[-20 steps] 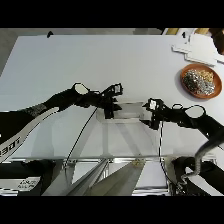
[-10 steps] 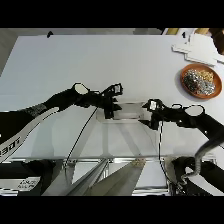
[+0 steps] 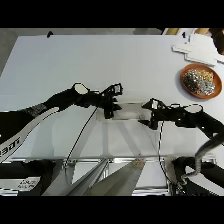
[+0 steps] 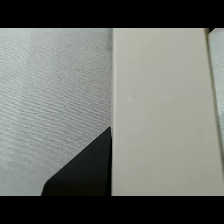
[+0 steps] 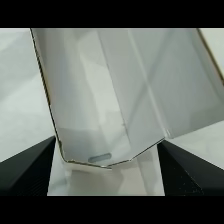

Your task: Fold the box and place the chain.

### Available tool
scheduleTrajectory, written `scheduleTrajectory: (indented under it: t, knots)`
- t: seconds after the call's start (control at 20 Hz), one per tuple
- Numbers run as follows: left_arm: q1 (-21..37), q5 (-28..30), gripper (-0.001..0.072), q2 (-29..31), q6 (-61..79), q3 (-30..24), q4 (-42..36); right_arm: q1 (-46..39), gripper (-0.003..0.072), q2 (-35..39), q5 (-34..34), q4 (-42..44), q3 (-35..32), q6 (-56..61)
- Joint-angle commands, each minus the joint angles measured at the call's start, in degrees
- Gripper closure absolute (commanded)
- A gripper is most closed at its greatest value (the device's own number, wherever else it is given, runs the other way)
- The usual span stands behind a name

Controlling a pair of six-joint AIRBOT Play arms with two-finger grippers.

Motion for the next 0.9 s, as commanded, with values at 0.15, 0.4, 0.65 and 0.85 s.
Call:
scheduleTrajectory:
  t: [0.15, 0.4, 0.65, 0.85]
  knots:
    - [0.0, -0.2, 0.0701, 0.0, 0.0, 0.0, 0.0, 2.7, -0.0003, -4.0, 0.5, 2.0, 0.0, -4.0]
    - [0.0, -0.1, 0.0701, 0.0, -0.1, 0.0, 0.0, 3.4, 0.0013, -5.8, -0.2, 2.0, 0.0, -4.0]
    - [0.0, -0.2, 0.0701, 0.0, 0.0, 0.0, 0.0, 3.4, 0.0050, -6.6, -0.8, 2.1, 0.0, -4.6]
    - [0.0, -0.1, 0.0701, 0.0, 0.0, 0.0, 0.0, 3.2, 0.0169, -6.7, -0.8, 2.2, 0.2, -5.9]
